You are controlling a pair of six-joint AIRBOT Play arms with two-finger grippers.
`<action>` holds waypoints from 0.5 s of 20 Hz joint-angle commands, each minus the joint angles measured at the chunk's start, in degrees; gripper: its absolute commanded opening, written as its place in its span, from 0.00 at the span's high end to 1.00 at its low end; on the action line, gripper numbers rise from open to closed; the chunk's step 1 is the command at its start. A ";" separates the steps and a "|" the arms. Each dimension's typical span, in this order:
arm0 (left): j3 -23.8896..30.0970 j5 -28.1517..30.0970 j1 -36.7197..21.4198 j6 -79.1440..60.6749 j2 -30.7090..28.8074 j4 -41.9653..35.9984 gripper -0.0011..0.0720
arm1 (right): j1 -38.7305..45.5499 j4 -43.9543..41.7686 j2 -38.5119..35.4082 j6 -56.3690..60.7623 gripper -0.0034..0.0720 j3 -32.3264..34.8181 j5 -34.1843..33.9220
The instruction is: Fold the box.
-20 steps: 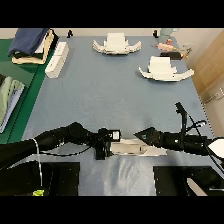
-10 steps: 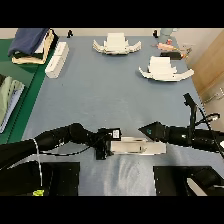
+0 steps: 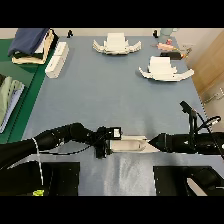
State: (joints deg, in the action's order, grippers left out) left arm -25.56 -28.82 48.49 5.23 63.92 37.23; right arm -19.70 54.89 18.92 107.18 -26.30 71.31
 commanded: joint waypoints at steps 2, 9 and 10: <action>-0.22 0.26 0.02 0.09 0.02 -0.15 0.43 | -0.07 -3.48 0.07 -0.39 0.85 4.48 -2.45; -0.22 0.76 0.11 -4.63 0.02 -4.31 0.43 | -0.07 -15.91 1.81 -12.39 0.85 8.76 -19.47; -0.22 0.76 0.11 -4.98 0.02 -4.70 0.43 | -0.07 -17.57 3.10 -14.47 0.85 8.76 -20.37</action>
State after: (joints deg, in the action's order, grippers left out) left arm -25.71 -27.92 48.56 2.81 64.05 35.27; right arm -19.70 42.35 20.21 98.19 -18.22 57.08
